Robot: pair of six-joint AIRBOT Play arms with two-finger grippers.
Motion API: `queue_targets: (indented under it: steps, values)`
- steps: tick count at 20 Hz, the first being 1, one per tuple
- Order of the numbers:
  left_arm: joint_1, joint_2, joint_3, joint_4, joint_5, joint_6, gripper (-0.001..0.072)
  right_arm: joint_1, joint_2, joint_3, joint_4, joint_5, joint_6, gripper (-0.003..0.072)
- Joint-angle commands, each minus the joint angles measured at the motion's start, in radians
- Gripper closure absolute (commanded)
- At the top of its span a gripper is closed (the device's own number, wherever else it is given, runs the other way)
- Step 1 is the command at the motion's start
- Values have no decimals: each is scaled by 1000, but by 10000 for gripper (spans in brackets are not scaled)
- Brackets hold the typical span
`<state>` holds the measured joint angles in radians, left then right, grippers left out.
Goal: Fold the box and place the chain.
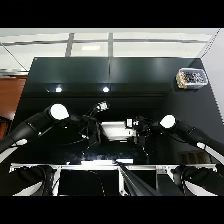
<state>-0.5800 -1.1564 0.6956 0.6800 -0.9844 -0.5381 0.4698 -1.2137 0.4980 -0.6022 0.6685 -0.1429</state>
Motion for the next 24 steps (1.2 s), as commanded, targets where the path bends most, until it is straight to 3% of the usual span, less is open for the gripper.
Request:
queue_targets:
  steps: [1,5,8,12,15,18,21,24]
  values:
    - [-19,-10,-11,-98,297,12,681,0,-1,-1,0,1,0,546]
    - [17,-11,-11,-95,492,14,679,0,0,-1,0,0,0,546]
    - [42,-58,-12,-82,535,14,679,0,-1,-1,0,0,0,545]
    - [46,-164,-3,-77,413,15,680,0,0,-1,0,0,0,545]
    - [57,-171,0,31,378,13,681,0,0,-1,0,0,0,545]
    - [120,-112,12,26,358,13,681,0,0,-1,0,0,0,545]
    - [200,24,6,24,210,3,682,0,-1,-1,0,0,0,545]
    - [264,146,-86,-43,165,-13,681,0,-1,-1,0,0,0,545]
